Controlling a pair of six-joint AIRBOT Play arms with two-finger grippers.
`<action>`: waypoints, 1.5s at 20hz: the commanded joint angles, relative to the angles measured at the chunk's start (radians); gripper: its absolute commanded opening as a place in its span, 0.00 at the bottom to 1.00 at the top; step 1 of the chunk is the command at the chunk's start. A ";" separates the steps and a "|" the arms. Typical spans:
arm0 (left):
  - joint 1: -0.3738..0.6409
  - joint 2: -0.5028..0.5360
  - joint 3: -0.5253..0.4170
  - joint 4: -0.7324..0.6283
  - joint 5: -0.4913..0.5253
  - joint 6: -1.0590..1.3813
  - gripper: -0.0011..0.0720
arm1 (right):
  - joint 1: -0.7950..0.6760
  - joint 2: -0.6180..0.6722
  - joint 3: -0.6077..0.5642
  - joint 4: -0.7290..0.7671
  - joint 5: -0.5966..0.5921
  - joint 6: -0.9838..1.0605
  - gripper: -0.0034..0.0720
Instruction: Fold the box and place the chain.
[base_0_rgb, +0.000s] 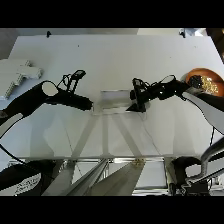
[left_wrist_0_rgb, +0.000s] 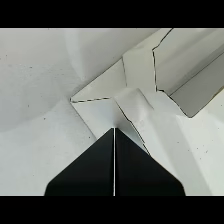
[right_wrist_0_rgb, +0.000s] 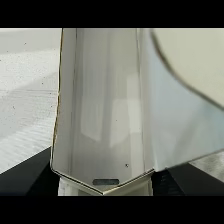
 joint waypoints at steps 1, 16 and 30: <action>0.024 0.003 -0.001 0.006 -0.012 -0.028 0.02 | 0.000 0.000 0.001 0.000 0.000 0.000 0.71; 0.026 -0.036 -0.105 0.034 0.118 -0.224 0.02 | 0.000 0.000 0.001 0.000 0.000 0.000 0.71; -0.027 -0.042 -0.105 -0.138 0.156 -0.179 0.02 | 0.000 0.000 0.001 0.000 -0.001 0.000 0.71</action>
